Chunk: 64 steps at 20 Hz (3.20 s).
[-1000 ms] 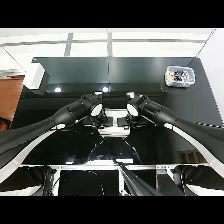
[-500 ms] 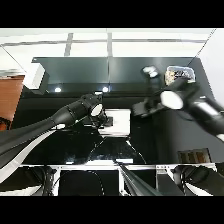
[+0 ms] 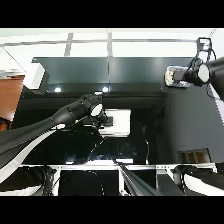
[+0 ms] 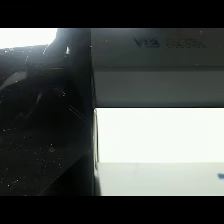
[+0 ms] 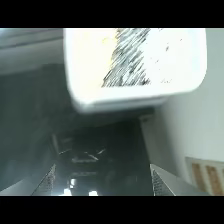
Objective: Fold the box and place the chain.
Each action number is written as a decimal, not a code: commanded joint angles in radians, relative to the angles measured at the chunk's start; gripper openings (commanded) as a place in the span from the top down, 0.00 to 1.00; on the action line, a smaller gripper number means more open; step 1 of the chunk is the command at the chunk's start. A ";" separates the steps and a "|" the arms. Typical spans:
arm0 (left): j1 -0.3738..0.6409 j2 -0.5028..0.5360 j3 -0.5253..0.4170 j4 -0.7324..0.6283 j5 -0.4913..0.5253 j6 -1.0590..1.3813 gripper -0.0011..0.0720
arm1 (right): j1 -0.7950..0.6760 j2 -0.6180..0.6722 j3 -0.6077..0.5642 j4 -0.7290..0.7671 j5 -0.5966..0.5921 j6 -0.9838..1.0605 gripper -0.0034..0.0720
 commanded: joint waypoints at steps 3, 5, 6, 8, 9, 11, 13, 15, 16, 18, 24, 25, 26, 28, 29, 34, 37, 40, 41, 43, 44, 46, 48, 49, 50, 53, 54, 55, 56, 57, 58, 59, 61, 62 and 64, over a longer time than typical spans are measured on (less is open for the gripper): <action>0.000 -0.001 0.000 0.000 0.000 0.000 0.95 | -0.162 -0.466 0.466 0.172 0.167 -0.037 0.25; 0.000 -0.001 0.000 0.000 0.000 0.001 0.95 | -0.167 -0.572 0.589 0.202 0.236 -0.037 0.39; 0.000 -0.001 0.000 0.000 0.000 0.001 0.95 | -0.167 -0.605 0.625 0.211 0.257 -0.037 0.40; 0.000 -0.001 0.000 0.000 0.000 0.001 0.95 | -0.167 -0.645 0.661 0.227 0.283 -0.035 0.40; 0.000 -0.001 0.000 0.000 0.000 0.000 0.95 | -0.167 -0.651 0.661 0.229 0.282 -0.024 0.40; 0.000 -0.001 0.000 0.000 0.000 0.001 0.95 | -0.170 -0.657 0.661 0.229 0.279 0.003 0.40; 0.000 -0.001 0.000 0.000 0.000 0.001 0.95 | -0.175 -0.666 0.661 0.229 0.267 0.009 0.40; 0.000 -0.001 0.000 0.000 -0.001 0.001 0.95 | -0.183 -0.678 0.661 0.230 0.242 0.014 0.40; 0.000 -0.001 0.000 0.000 -0.004 0.000 0.95 | -0.185 -0.684 0.661 0.229 0.229 0.017 0.40; 0.000 -0.001 0.000 0.000 -0.005 0.000 0.95 | -0.185 -0.692 0.661 0.227 0.206 0.017 0.43; 0.000 -0.001 0.000 0.000 -0.004 0.000 0.95 | -0.192 -0.655 0.766 0.220 0.265 -0.068 0.93; 0.000 -0.001 0.000 0.000 -0.005 0.000 0.95 | -0.192 -0.641 0.805 0.221 0.293 -0.111 0.93; 0.000 -0.001 0.000 0.000 -0.005 0.000 0.95 | -0.192 -0.618 0.835 0.222 0.315 -0.150 0.93; 0.000 -0.001 0.000 0.000 -0.005 0.000 0.95 | -0.192 -0.529 0.841 0.222 0.319 -0.206 0.93; 0.000 -0.001 0.000 0.000 -0.005 0.001 0.95 | -0.192 -0.483 0.841 0.222 0.319 -0.232 0.93; 0.000 -0.001 0.000 0.000 -0.005 0.000 0.95 | -0.190 -0.226 0.841 0.309 0.319 -0.347 0.93; 0.000 -0.001 0.000 0.000 -0.005 0.000 0.95 | -0.190 -0.093 0.841 0.364 0.317 -0.383 0.93; 0.000 -0.001 0.000 0.000 -0.004 0.000 0.95 | -0.189 0.023 0.841 0.464 0.297 -0.424 0.94; 0.000 -0.001 0.000 0.000 -0.004 0.000 0.95 | -0.189 0.056 0.841 0.495 0.289 -0.438 0.94; 0.000 -0.001 0.000 0.000 -0.005 0.000 0.95 | -0.190 0.120 0.841 0.555 0.281 -0.450 0.94; 0.000 -0.001 0.000 0.000 -0.005 0.001 0.95 | -0.189 0.146 0.841 0.592 0.284 -0.456 0.94; 0.000 -0.001 0.000 0.000 -0.005 0.001 0.95 | -0.189 0.192 0.841 0.692 0.305 -0.474 0.94; 0.000 -0.001 0.000 0.000 -0.005 0.001 0.95 | -0.189 0.226 0.841 0.811 0.360 -0.483 0.94; 0.000 -0.001 0.000 0.000 -0.005 0.000 0.95 | -0.189 0.241 0.838 0.870 0.369 -0.483 0.94; 0.000 -0.001 0.000 0.000 -0.005 0.001 0.95 | -0.189 0.250 0.836 0.916 0.378 -0.483 0.94; 0.000 -0.001 0.000 0.000 -0.005 0.000 0.95 | -0.189 0.256 0.836 1.020 0.423 -0.483 0.94; 0.000 -0.001 0.000 0.000 -0.005 0.001 0.95 | -0.189 0.256 0.834 1.045 0.434 -0.483 0.94; 0.000 -0.001 0.000 0.000 -0.005 0.000 0.95 | -0.185 0.256 0.833 1.060 0.451 -0.483 0.94; 0.000 -0.001 0.000 0.000 -0.005 0.001 0.95 | -0.172 0.256 0.831 1.059 0.470 -0.483 0.94; 0.000 -0.001 0.000 0.000 -0.005 0.001 0.95 | -0.153 0.256 0.822 1.059 0.484 -0.482 0.94; 0.000 -0.001 0.000 0.000 -0.005 0.000 0.95 | -0.127 0.255 0.816 1.059 0.507 -0.482 0.94; 0.000 -0.001 0.000 0.000 -0.005 0.001 0.95 | -0.092 0.255 0.802 1.059 0.529 -0.479 0.94; 0.000 -0.001 0.000 0.000 -0.005 0.001 0.95 | -0.018 0.255 0.769 1.059 0.591 -0.478 0.94; 0.000 -0.001 0.000 0.000 -0.005 0.001 0.95 | 0.018 0.255 0.745 1.054 0.622 -0.478 0.94; 0.000 -0.001 0.000 0.000 -0.005 0.001 0.95 | 0.081 0.255 0.687 1.004 0.684 -0.477 0.94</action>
